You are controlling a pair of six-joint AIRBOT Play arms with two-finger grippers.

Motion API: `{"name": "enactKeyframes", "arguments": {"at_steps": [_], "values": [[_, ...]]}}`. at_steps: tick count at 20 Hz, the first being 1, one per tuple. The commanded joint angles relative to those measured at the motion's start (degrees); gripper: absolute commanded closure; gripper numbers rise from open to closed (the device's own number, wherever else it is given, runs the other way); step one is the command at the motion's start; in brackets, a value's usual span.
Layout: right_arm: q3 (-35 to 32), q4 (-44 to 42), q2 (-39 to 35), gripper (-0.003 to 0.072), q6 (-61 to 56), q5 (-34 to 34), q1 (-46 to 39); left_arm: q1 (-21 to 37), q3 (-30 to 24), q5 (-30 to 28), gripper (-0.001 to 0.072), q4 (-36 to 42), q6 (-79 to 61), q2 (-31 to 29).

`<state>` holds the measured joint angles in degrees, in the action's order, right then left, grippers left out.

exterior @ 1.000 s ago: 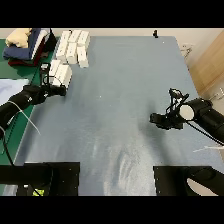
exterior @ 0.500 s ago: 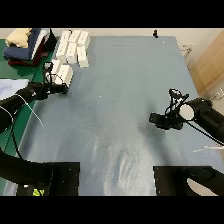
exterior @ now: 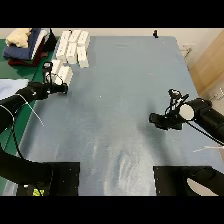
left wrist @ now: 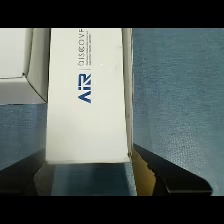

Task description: Fold the box.

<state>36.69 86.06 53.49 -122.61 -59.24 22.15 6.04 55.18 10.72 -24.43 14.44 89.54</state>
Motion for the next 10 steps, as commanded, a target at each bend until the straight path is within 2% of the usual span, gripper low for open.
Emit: {"name": "enactKeyframes", "arguments": {"at_steps": [1,4,6,10], "values": [[0.04,0.0,0.0,0.0684,0.0,-0.04,-0.02,0.13,0.07,-0.2,0.001,-0.04,0.15,-0.04],[0.02,-0.55,0.0,0.0684,0.02,-0.15,-0.02,0.22,0.07,1.79,0.001,-0.44,0.24,-1.99],[0.04,-1.68,0.0,0.0684,0.02,-0.17,-0.02,1.31,0.07,6.73,0.001,-5.03,4.44,-5.27],[0.02,-1.73,0.0,0.0684,0.04,-0.15,-0.02,5.11,0.07,24.57,0.001,-31.52,26.62,-15.21]]}}
